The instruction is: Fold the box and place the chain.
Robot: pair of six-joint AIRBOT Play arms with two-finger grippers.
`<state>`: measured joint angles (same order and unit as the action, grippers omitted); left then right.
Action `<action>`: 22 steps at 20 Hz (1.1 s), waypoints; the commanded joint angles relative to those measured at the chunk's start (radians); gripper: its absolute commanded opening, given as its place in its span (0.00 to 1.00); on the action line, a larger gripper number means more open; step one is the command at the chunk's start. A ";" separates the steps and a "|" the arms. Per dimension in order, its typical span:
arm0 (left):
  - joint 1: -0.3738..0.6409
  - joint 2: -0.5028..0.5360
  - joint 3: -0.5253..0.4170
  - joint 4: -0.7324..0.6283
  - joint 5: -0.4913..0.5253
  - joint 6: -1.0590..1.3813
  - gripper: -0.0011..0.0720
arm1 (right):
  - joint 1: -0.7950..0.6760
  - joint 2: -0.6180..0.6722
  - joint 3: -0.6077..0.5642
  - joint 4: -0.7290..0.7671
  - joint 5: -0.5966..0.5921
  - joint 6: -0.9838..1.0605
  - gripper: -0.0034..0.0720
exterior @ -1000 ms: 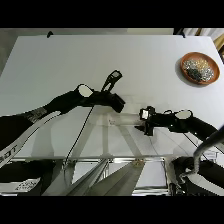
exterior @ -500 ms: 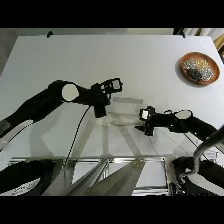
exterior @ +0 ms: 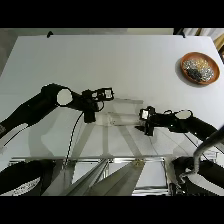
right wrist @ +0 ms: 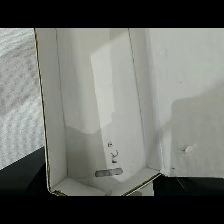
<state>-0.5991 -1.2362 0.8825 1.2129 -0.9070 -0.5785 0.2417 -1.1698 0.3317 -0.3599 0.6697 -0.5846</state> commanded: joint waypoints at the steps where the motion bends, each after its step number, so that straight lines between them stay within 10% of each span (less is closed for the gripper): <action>1: 0.002 0.002 -0.010 -0.037 0.035 0.013 0.02 | 0.000 0.000 0.000 0.000 0.000 0.000 0.39; 22: 0.002 0.005 -0.171 -0.212 0.133 0.136 0.01 | 0.000 0.000 0.000 0.000 0.000 0.000 0.39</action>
<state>-0.5972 -1.2316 0.7532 1.0615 -0.8116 -0.5255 0.2417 -1.1698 0.3317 -0.3595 0.6697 -0.5842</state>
